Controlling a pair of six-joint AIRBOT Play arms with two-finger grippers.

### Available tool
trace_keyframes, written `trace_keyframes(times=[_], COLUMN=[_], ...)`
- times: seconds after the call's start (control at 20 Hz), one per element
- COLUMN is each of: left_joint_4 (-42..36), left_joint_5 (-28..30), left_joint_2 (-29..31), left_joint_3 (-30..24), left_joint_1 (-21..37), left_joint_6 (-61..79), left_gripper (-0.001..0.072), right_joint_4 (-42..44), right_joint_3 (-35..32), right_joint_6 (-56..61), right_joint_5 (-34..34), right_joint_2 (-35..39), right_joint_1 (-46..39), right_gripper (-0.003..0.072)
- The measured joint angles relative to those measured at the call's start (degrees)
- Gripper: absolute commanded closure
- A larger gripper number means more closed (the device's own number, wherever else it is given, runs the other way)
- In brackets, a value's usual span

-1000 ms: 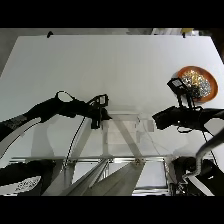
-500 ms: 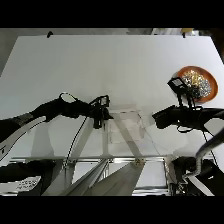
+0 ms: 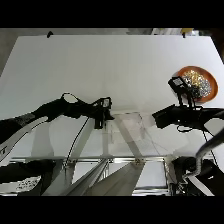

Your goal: Fold the box and place the chain.

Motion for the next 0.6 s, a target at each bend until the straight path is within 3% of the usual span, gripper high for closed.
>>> trace_keyframes(times=[0.25, 0.6], left_joint_4=[5.8, 7.0], left_joint_5=[-1.7, -2.4], left_joint_2=[-0.1, -2.1], left_joint_3=[3.6, 4.6], left_joint_1=[0.0, 0.0], left_joint_6=[-2.4, -2.9], left_gripper=[0.0709, 0.0707], right_joint_4=[0.0, 0.0], right_joint_3=[0.0, 0.0], right_joint_6=[0.0, 0.0], right_joint_5=[0.0, 0.0], right_joint_2=[0.0, 0.0], right_joint_1=[0.0, 0.0], right_gripper=[0.0357, 0.0357])
